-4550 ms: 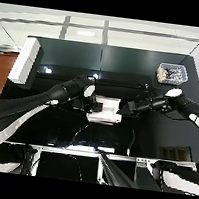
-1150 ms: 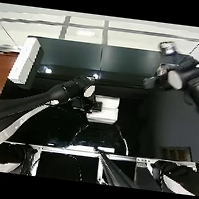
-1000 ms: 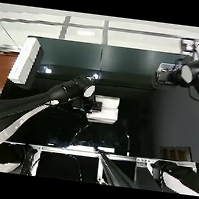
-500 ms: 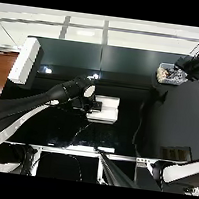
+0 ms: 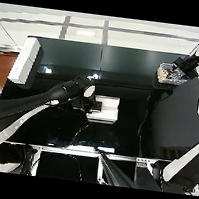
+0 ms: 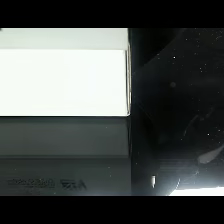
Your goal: Fold the box and place the chain.
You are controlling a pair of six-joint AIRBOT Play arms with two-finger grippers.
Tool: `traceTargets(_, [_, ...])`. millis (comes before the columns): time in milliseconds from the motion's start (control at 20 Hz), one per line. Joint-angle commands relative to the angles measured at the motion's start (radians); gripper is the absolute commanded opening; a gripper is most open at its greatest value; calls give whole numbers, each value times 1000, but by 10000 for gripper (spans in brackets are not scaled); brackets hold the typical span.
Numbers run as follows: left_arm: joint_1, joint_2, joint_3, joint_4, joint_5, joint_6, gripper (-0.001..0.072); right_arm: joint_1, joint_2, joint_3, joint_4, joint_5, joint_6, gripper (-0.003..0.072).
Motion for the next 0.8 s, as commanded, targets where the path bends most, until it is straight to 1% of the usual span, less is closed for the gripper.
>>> traceTargets(0, [0,-1,0,-2,-1,0,28,-4,-29,13,47,4,-15,444])
traceTargets(50, [0,-1,0,-2,-1,0,28,-5,-27,13,47,19,-21,343])
traceTargets(100, [0,-1,0,-2,-2,0,28,-8,-16,13,55,39,-51,2])
traceTargets(150, [0,-1,0,-2,-1,0,28,-10,3,13,55,51,-78,14])
traceTargets(250, [0,-1,0,0,0,0,28,-10,70,13,44,64,-174,14])
traceTargets(350, [1,-1,0,0,0,0,28,-9,166,13,46,78,-296,14])
traceTargets(500, [1,-1,0,0,2,0,28,5,335,13,54,147,-451,14])
traceTargets(650, [1,-1,0,0,2,0,28,10,511,-11,260,131,-541,13])
traceTargets(750, [1,-1,0,0,-1,1,28,19,609,-11,332,124,-552,12])
